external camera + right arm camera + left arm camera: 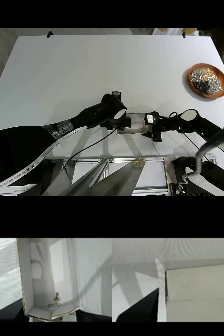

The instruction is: Fold the box and place the chain.

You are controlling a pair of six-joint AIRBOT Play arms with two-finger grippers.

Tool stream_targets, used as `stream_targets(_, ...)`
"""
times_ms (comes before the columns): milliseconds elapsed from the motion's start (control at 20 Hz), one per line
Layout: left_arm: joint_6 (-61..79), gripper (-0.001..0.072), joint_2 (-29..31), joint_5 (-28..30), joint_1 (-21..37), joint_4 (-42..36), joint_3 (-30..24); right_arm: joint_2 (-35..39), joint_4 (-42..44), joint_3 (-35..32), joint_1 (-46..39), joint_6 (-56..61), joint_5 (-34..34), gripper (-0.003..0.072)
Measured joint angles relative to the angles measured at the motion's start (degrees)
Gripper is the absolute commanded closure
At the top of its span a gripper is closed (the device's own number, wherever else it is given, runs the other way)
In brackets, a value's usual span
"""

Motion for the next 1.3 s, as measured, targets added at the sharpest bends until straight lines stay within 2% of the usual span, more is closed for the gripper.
stream_targets(600,-3.80,0.0470,-0.59,-0.94,-1.36,0.24,0.04,0.00,-0.02,0.00,0.00,-0.04,0.02,0.0344)
stream_targets(650,-4.00,0.0545,-0.79,-0.81,-1.60,0.28,0.04,0.00,-0.02,0.00,0.00,-0.04,0.02,0.0344)
stream_targets(700,-4.15,0.0586,-0.96,-0.37,-1.75,0.28,0.04,0.00,-0.02,0.00,0.00,-0.04,0.02,0.0344)
stream_targets(750,-4.28,0.0587,-1.09,-0.15,-1.88,0.31,0.04,0.00,-0.02,0.00,0.00,-0.04,0.02,0.0344)
stream_targets(800,-4.37,0.0623,-1.16,-0.17,-1.97,0.37,0.04,0.00,-0.02,0.00,0.00,-0.04,0.00,0.0344)
stream_targets(850,-4.57,0.0704,-1.22,-0.28,-2.03,0.50,0.04,0.00,-0.02,0.00,0.00,-0.04,0.02,0.0344)
stream_targets(1050,-4.76,0.0699,-1.36,-0.37,-2.12,0.68,0.07,0.00,0.00,0.00,0.00,0.04,0.07,0.0344)
stream_targets(1150,-4.57,0.0622,-1.38,-0.31,-2.10,0.68,0.07,0.00,0.00,0.00,0.00,0.00,0.04,0.0344)
stream_targets(1300,-4.50,0.0608,-1.03,-0.26,-1.68,0.59,0.04,0.00,-0.02,0.00,0.00,-0.07,0.00,0.0344)
